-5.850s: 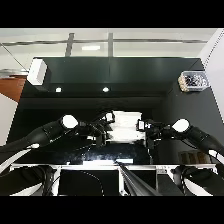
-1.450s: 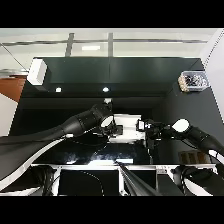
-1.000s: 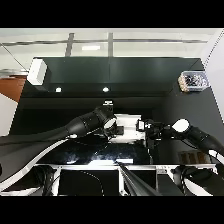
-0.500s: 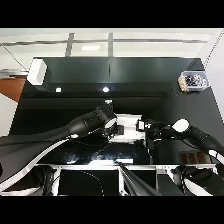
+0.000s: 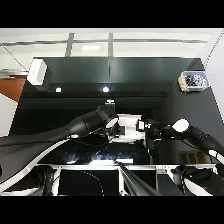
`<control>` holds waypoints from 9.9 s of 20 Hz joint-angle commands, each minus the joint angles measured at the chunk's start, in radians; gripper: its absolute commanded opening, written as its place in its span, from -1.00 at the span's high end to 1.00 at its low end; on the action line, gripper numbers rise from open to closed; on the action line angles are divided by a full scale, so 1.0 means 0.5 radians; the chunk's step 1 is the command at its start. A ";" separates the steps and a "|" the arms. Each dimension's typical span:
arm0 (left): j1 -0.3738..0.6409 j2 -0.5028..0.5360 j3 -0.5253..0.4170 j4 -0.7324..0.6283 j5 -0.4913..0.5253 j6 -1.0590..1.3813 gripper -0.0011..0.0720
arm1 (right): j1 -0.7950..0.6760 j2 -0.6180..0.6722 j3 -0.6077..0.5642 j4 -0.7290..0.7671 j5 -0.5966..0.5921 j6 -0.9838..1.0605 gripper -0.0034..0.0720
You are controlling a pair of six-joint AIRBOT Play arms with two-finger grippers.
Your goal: Fold the box and place the chain.
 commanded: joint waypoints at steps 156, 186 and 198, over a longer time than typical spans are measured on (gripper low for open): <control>-0.048 -0.049 0.003 0.198 0.005 -0.042 0.89 | 0.858 -0.425 0.879 -1.600 0.732 5.029 0.59; -0.050 -0.049 0.003 0.180 0.007 -0.043 0.89 | -0.402 0.527 0.929 -2.673 0.438 4.112 -0.99; -0.050 -0.049 0.003 0.182 0.002 -0.042 0.89 | -1.276 -1.041 2.129 -1.690 0.253 3.859 -0.81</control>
